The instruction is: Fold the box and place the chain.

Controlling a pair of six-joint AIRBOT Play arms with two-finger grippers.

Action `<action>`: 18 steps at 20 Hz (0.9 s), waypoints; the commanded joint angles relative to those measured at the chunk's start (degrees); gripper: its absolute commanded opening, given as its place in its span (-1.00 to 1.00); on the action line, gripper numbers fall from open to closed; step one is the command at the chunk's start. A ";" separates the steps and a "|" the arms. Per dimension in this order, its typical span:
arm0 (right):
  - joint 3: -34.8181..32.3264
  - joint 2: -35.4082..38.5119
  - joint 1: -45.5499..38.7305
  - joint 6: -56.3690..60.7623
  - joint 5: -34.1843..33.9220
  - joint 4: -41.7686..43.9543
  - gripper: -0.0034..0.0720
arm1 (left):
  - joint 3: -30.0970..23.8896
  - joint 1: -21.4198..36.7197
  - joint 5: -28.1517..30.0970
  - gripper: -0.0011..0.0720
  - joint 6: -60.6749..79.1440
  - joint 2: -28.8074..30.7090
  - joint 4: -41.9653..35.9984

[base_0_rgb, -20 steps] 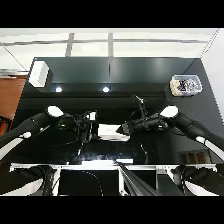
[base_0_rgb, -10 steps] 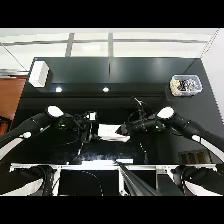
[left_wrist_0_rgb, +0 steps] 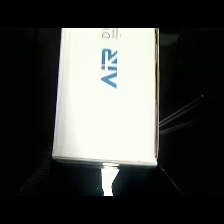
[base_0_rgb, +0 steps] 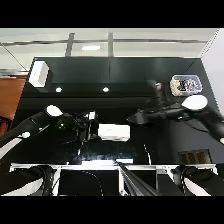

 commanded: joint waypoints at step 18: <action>0.85 10.27 -14.93 7.48 4.52 -14.95 -0.87 | 15.41 -17.07 2.73 0.99 -22.71 -4.90 6.54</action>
